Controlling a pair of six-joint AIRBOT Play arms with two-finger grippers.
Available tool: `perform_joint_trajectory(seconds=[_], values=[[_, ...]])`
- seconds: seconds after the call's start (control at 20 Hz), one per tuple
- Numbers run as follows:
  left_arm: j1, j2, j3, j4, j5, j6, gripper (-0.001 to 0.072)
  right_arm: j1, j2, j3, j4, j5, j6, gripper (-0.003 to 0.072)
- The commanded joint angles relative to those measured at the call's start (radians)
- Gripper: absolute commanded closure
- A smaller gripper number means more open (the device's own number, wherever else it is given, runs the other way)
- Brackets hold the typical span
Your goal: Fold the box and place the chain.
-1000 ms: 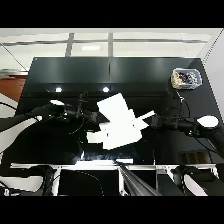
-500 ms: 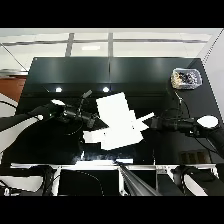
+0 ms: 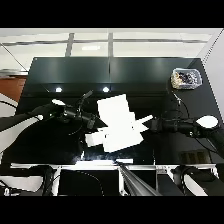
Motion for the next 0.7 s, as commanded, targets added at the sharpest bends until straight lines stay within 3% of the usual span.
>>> perform_joint_trajectory(seconds=[0.0, 0.2, 0.3, 0.4, 0.55, 0.65], values=[[0.0, 0.0, 0.024, 0.068, -0.033, 0.018, 0.0683, -0.019, 0.001, 0.033, -0.105, 0.07, 0.0, 0.0016], [-0.005, 0.061, 0.077, 0.176, -0.024, 0.034, 0.0687, -0.106, 0.002, 0.233, -0.35, 0.25, -0.021, -0.0009], [-0.03, 0.138, 0.073, 0.207, 0.033, 0.074, 0.0688, -0.111, 0.002, 0.314, -0.419, 0.301, -0.11, -0.0009], [-0.091, 0.226, 0.051, 0.24, 0.134, 0.166, 0.0688, -0.092, 0.001, 0.32, -0.418, 0.304, -0.215, -0.0008], [-0.176, 0.312, -0.042, 0.23, 0.379, 0.383, 0.0684, -0.008, 0.001, 0.28, -0.45, 0.251, -0.382, -0.0008], [-0.18, 0.3, -0.083, 0.231, 0.413, 0.41, 0.0684, 0.065, 0.0, 0.242, -0.451, 0.195, -0.474, -0.0009]])
